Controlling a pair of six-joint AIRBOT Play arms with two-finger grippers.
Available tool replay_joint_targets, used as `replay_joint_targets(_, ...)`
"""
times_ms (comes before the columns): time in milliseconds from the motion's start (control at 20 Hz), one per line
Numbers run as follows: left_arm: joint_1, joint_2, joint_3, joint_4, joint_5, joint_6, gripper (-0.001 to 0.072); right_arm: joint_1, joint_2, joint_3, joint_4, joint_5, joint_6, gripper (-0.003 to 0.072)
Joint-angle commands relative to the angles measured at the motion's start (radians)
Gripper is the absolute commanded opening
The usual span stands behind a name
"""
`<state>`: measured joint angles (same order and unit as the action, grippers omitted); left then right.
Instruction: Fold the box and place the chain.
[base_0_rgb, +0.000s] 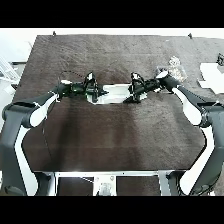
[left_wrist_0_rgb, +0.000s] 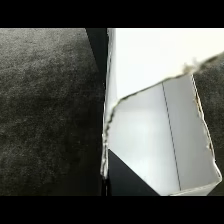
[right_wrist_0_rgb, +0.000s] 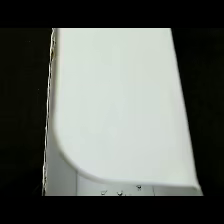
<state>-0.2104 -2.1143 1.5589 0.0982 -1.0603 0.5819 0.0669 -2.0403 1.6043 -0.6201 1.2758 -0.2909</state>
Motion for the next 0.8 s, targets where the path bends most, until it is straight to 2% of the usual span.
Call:
replay_joint_targets(0, 0.0, 0.0, 0.001, 0.0, 0.001, 0.003, 0.0022, -0.002, -0.014, -0.001, -0.001, 0.005, -0.001, 0.0671)
replay_joint_targets(750, 0.0, 0.001, 0.001, 0.0, 0.005, 0.003, 0.0022, -0.006, -0.018, -0.001, 0.01, 0.013, -0.028, 0.0654)
